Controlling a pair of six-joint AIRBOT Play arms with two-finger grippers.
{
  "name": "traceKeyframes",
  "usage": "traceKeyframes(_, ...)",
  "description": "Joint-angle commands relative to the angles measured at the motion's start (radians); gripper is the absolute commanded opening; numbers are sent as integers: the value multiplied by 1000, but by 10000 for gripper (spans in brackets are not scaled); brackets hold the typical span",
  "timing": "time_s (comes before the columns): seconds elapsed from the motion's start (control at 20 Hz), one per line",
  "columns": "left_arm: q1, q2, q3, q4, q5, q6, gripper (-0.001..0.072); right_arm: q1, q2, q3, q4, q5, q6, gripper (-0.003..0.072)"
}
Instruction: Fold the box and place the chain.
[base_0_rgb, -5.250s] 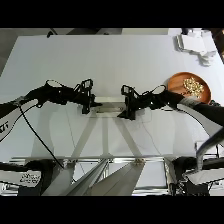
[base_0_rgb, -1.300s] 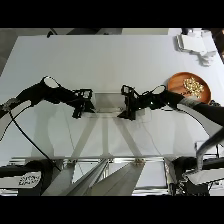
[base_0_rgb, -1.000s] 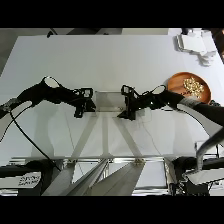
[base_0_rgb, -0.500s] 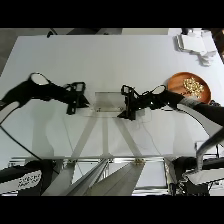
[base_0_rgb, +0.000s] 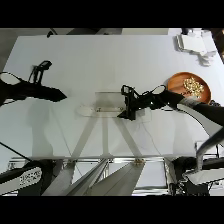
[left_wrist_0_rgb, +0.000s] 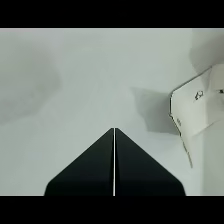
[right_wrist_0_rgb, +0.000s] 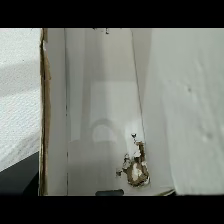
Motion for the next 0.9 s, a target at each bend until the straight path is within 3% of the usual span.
traceKeyframes(0.0,-85,-82,-34,34,-8,-230,5,0,0,0,0,0,0,566)
traceKeyframes(0.25,-202,-167,-42,-193,-31,-190,6,0,0,0,0,0,0,566)
traceKeyframes(0.5,-233,-162,-42,-319,-85,-133,10,0,0,0,0,0,0,566)
traceKeyframes(0.7,-233,-119,-42,-339,-85,-134,17,0,0,0,0,0,0,566)
traceKeyframes(0.75,-233,-109,-42,-338,-81,-141,36,0,0,0,0,0,0,566)
traceKeyframes(0.85,-233,-90,-42,-340,-82,-149,204,0,0,0,0,0,0,566)
